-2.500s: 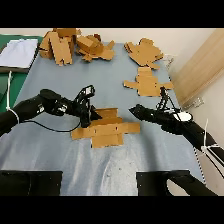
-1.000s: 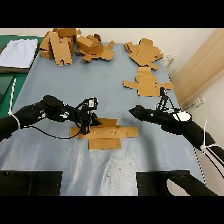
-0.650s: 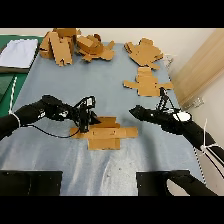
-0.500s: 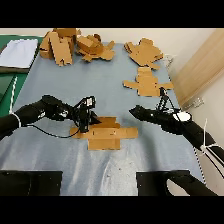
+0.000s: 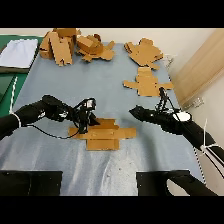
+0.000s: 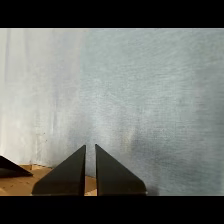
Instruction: Fold the box.
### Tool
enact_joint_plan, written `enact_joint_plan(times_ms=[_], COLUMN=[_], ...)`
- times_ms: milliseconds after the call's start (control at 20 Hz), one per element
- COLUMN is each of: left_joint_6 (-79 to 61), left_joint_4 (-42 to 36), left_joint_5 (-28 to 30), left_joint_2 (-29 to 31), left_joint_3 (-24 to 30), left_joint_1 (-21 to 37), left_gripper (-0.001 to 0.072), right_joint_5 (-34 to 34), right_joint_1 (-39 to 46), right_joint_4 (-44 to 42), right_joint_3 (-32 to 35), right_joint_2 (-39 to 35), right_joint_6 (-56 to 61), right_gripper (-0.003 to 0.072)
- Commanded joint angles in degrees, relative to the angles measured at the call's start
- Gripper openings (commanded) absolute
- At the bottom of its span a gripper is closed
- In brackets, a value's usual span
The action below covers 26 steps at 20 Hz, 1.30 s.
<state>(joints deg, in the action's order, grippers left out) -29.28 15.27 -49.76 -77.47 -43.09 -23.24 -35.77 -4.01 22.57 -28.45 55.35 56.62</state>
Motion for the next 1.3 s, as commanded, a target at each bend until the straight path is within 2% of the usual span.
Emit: enact_joint_plan(times_ms=[0,550,700,900,1000,1250], left_joint_6=[2.29,2.25,2.29,3.82,3.82,3.82], left_joint_4=[2.99,2.56,2.78,2.78,2.78,2.78], left_joint_5=[0.13,0.24,1.25,2.27,2.25,2.12], left_joint_2=[-0.04,-1.88,-1.88,-1.88,-1.88,-1.88], left_joint_3=[-0.02,-0.07,-0.07,-0.07,-0.07,-0.07], left_joint_1=[0.02,0.07,0.13,0.11,0.11,0.11], left_gripper=[0.0014,0.0015,0.0014,0.0014,0.0015,0.0015], right_joint_5=[-0.22,-0.24,-0.66,-1.09,-1.46,-3.32], right_joint_1=[-0.07,-0.07,-0.07,-1.44,-6.12,-30.99], right_joint_4=[0.02,0.42,2.82,8.68,17.22,55.25], right_joint_3=[-0.04,-0.04,-0.04,-0.04,-0.04,-0.04], right_joint_2=[0.04,0.04,-0.46,-7.13,-11.65,-18.36], right_joint_6=[0.0,-0.04,-0.46,-0.52,6.34,38.66], right_gripper=[0.0102,0.0102,0.0091,0.0086,0.0073,0.0071])
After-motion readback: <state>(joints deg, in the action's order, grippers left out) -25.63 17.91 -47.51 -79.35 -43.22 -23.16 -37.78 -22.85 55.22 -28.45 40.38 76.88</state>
